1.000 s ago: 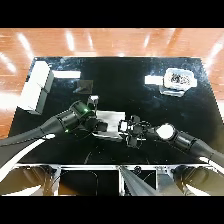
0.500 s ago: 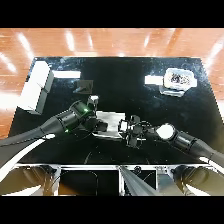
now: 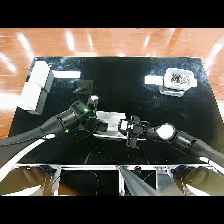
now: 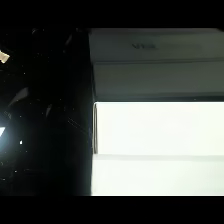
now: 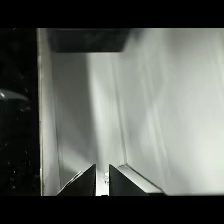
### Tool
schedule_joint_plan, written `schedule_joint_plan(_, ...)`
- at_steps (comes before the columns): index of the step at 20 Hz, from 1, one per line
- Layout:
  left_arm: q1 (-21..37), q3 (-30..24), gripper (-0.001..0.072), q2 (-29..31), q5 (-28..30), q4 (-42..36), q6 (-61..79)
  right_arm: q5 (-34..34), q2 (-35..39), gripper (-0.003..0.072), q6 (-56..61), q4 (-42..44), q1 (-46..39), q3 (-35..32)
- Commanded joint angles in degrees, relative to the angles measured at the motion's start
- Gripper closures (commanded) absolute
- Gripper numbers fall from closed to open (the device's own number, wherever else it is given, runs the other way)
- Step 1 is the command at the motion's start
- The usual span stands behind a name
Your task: Fold the box and place the chain.
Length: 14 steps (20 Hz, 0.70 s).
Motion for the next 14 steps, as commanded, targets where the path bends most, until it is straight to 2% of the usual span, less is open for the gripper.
schedule_joint_plan(1,-0.02,-0.02,0.069,-0.02,-0.02,-0.13,0.04,0.15,1.51,0.0587,17.86,-0.22,-3.28,0.04)
schedule_joint_plan(3,-0.02,-0.02,0.069,-0.02,-0.04,-0.59,0.07,3.41,3.65,0.0587,29.49,-0.48,-7.48,0.04)
schedule_joint_plan(5,-0.02,-0.02,0.069,-0.02,-0.04,-0.74,0.07,10.25,5.64,0.0587,37.53,-0.46,-12.74,0.04)
schedule_joint_plan(7,-0.02,-0.02,0.069,-0.02,-0.04,-0.79,0.07,18.21,7.32,0.0596,41.2,-0.39,-18.4,0.04)
schedule_joint_plan(8,-0.02,-0.02,0.069,-0.02,-0.04,-0.85,0.07,21.81,8.44,0.0655,41.44,-0.04,-21.46,0.04)
schedule_joint_plan(10,-0.02,-0.02,0.069,-0.02,-0.2,-0.96,0.07,27.43,10.82,0.0655,46.64,-0.39,-27.87,0.48)
schedule_joint_plan(14,-0.02,-0.02,0.069,-0.02,-0.44,-0.96,0.07,41.68,11.8,0.0655,67.65,-12.5,-44.26,2.62)
